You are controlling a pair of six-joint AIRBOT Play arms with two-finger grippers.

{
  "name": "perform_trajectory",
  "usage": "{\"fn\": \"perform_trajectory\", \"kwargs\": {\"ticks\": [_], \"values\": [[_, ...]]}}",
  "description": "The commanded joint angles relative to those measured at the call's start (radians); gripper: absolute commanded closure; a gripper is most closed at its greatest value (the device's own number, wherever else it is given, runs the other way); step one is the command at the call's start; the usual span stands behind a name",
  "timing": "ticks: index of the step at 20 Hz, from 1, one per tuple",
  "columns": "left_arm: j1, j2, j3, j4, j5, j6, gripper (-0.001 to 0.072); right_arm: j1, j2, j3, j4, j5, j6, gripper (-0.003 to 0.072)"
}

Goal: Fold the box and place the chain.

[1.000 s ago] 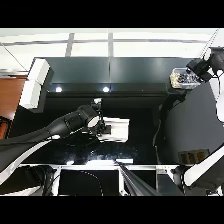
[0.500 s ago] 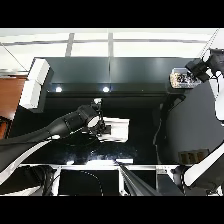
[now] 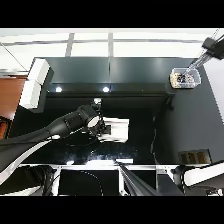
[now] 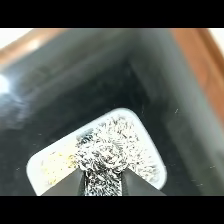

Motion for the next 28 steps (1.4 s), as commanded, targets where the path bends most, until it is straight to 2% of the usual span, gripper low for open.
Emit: {"fn": "perform_trajectory", "kwargs": {"ticks": [1, 4, 9, 12, 18, 25, 28], "values": [[0.001, 0.0, 0.0, 0.0, -0.012, 0.0, 0.0681, 0.0, 0.145, 0.003, 0.012, 0.059, -0.124, 0.0679], [0.001, 0.0, 0.0, 0.0, -0.021, 0.0, 0.0682, 0.0, 0.239, 0.003, 0.098, 0.094, -0.234, 0.0679], [0.001, 0.0, 0.0, 0.0, -0.02, 0.0, 0.0682, 0.0, 0.361, -0.029, 0.389, 0.222, -0.382, 0.0679], [0.001, 0.0, 0.0, 0.0, -0.02, 0.0, 0.0681, 0.022, 0.434, -0.103, 0.538, 0.286, -0.459, 0.0679], [0.001, 0.0, 0.0, 0.0, -0.019, 0.0, 0.0682, 0.116, 0.614, -0.334, 0.746, 0.397, -0.659, 0.0679], [0.001, 0.0, 0.0, 0.0, -0.02, 0.0, 0.0682, 0.315, 0.699, -0.536, 0.787, 0.502, -0.679, 0.0678], [0.001, 0.0, 0.0, 0.0, -0.02, 0.0, 0.0682, 0.427, 0.699, -0.605, 0.803, 0.496, -0.679, 0.0679]]}}
